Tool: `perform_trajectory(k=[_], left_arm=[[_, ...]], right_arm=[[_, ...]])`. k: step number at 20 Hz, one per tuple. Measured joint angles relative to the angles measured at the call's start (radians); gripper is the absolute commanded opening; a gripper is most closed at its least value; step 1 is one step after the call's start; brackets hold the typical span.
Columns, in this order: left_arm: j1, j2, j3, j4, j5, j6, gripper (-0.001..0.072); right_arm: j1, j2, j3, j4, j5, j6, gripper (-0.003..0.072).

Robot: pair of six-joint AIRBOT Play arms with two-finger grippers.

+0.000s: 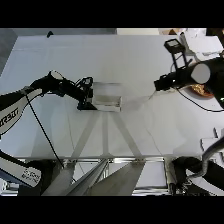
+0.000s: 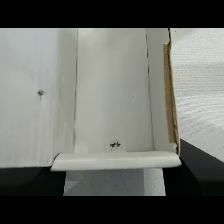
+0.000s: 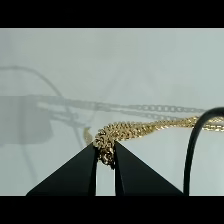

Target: Fold the box and place the chain.

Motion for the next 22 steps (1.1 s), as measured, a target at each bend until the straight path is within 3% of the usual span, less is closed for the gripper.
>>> perform_trajectory(k=[10,22], left_arm=[[0.0,0.0,0.0,0.0,0.0,0.0,0.0274],[0.0,0.0,0.0,0.0,0.0,0.0,0.0274]], right_arm=[[0.349,-0.067,-0.006,0.002,-0.214,0.17,0.001],[0.483,-0.229,0.032,0.079,-0.489,0.206,0.001]])
